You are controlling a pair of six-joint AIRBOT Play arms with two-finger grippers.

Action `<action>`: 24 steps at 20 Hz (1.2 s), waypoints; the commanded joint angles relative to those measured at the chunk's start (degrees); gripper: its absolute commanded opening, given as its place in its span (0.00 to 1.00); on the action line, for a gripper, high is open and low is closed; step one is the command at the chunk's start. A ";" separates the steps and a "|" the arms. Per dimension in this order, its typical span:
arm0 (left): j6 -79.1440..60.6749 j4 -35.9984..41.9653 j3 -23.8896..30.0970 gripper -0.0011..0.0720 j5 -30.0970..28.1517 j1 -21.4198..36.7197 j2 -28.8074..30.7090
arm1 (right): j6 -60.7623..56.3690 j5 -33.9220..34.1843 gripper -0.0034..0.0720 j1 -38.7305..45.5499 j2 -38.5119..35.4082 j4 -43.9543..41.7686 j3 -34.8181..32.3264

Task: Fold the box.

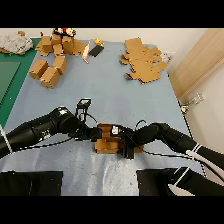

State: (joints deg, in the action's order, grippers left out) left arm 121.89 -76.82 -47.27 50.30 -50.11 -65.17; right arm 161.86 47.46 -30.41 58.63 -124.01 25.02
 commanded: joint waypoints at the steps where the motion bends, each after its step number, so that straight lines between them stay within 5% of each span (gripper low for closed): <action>1: -1.46 -0.13 -0.04 0.60 -1.27 0.07 -0.33 | 0.00 0.00 0.64 -0.04 -0.02 -0.02 0.04; 24: 3.82 4.33 -2.05 0.59 1.03 -4.63 -6.36 | 0.00 0.00 0.64 -0.04 -0.02 -0.02 0.02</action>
State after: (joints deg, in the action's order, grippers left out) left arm 123.92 -72.18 -48.25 49.50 -54.28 -69.65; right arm 161.88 47.48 -30.41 58.63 -124.03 25.02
